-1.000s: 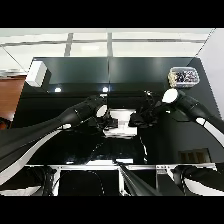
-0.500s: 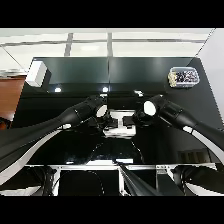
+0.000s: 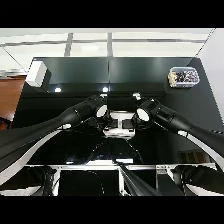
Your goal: Fold the box and place the chain.
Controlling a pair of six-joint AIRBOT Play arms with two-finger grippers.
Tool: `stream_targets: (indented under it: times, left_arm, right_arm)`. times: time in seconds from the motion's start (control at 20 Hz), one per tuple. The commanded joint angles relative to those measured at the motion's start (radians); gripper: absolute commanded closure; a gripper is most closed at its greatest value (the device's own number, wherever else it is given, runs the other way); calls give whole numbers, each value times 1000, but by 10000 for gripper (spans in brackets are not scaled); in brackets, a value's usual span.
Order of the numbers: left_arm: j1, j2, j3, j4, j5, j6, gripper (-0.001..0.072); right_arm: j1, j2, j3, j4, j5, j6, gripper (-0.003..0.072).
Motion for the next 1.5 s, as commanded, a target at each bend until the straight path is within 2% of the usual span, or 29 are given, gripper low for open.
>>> stream_targets:
  times: [0.0,0.1,0.2,0.25,0.55,0.65,0.75,0.8,0.85,0.95,1.0,1.05,1.1,1.25,1.45]
  left_arm:
    - [0,0,1,0,0,0,681]
    - [0,0,1,0,0,0,681]
    - [0,0,1,0,0,0,681]
    - [0,0,1,0,-1,0,681]
    - [0,0,1,0,0,0,681]
    - [0,0,1,0,0,0,681]
    - [0,0,1,0,0,0,681]
    - [0,0,1,0,0,0,681]
    - [0,0,1,0,0,0,681]
    - [0,0,1,0,0,0,681]
    - [0,0,1,0,0,0,681]
    - [0,0,1,0,0,0,682]
    - [0,0,1,0,0,0,681]
    - [0,0,1,0,-1,0,681]
    - [0,0,1,1,0,0,681]
  right_arm:
    - [6,-10,1,-8,13,24,411]
    - [7,-19,1,-6,13,32,429]
    - [12,-21,1,14,-8,32,510]
    - [14,-21,1,36,-17,24,674]
    - [18,-22,1,57,-38,24,668]
    - [18,-22,1,57,-37,24,505]
    - [18,-22,3,57,-33,24,506]
    - [18,-22,3,57,-33,24,555]
    - [18,-22,3,57,-32,24,671]
    - [18,-22,3,57,-27,24,671]
    - [18,-22,3,56,-24,23,669]
    - [18,-19,3,56,-21,23,568]
    - [18,-11,3,54,-13,23,412]
    - [11,61,8,26,19,-14,397]
    - [-26,245,8,-42,106,-76,399]
